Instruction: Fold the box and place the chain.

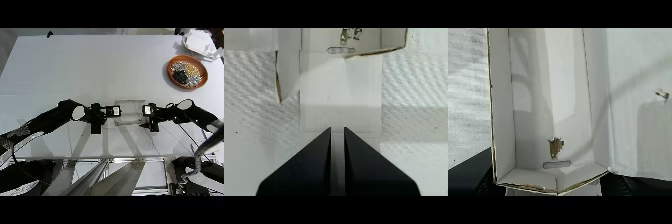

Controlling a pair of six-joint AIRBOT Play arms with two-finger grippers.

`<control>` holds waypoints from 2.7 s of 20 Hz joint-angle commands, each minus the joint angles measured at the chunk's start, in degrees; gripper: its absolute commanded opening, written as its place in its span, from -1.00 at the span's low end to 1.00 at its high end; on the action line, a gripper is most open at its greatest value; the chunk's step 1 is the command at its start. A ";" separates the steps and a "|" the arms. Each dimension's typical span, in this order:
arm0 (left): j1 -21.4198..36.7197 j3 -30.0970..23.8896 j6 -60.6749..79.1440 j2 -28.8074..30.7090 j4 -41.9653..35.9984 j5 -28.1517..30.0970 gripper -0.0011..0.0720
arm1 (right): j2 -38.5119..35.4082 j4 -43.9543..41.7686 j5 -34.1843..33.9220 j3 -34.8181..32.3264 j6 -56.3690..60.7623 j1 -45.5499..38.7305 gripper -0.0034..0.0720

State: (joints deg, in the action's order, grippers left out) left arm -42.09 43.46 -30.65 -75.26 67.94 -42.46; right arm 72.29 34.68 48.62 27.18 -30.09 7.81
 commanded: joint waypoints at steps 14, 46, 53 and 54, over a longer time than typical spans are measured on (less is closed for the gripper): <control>-0.17 -0.02 2.38 -3.26 -1.44 6.01 -0.53 | -0.04 0.00 0.00 0.02 0.00 -0.02 0.19; -8.02 -0.02 11.21 -3.04 -9.11 17.57 -0.78 | -0.04 0.00 0.00 0.02 0.00 -0.02 0.19; -9.86 -0.02 11.23 -6.34 -10.40 19.28 -0.71 | -0.04 0.00 0.00 0.02 0.00 -0.02 0.19; -10.14 -0.02 11.23 -6.34 -10.69 19.85 -0.63 | -0.04 0.00 0.00 0.02 0.00 -0.02 0.19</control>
State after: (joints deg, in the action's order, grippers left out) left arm -51.51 43.46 -19.44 -80.86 58.19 -23.97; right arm 72.29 34.72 48.66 27.20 -30.26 7.79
